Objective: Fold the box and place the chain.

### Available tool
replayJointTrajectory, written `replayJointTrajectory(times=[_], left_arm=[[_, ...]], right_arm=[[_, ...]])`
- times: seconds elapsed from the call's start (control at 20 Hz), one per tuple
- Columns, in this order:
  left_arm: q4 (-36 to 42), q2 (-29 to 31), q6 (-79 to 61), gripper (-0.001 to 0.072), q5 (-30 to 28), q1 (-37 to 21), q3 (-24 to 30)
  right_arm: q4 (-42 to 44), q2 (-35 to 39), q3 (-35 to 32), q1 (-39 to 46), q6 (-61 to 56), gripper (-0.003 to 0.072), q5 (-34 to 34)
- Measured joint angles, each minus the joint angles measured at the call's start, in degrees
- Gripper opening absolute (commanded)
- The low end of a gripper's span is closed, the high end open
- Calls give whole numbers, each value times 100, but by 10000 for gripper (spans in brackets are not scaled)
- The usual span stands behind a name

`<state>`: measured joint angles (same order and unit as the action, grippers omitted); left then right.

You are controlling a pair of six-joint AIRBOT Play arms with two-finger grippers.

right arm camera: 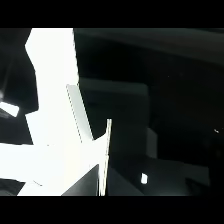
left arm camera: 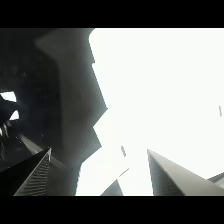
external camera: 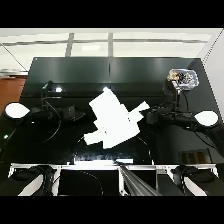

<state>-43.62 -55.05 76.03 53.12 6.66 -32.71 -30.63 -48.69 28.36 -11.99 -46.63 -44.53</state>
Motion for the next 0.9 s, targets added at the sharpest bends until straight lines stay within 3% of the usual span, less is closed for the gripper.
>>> replayJointTrajectory(times=[0.5, 0.9], left_arm=[[2444, -2280, -2636, 701, 378, 85, 15], [3401, -2966, -4782, 699, 1069, 369, 15]], right_arm=[[50, 33, -57, -210, 37, 41, 125], [59, 33, -57, -210, 37, 42, 94]])
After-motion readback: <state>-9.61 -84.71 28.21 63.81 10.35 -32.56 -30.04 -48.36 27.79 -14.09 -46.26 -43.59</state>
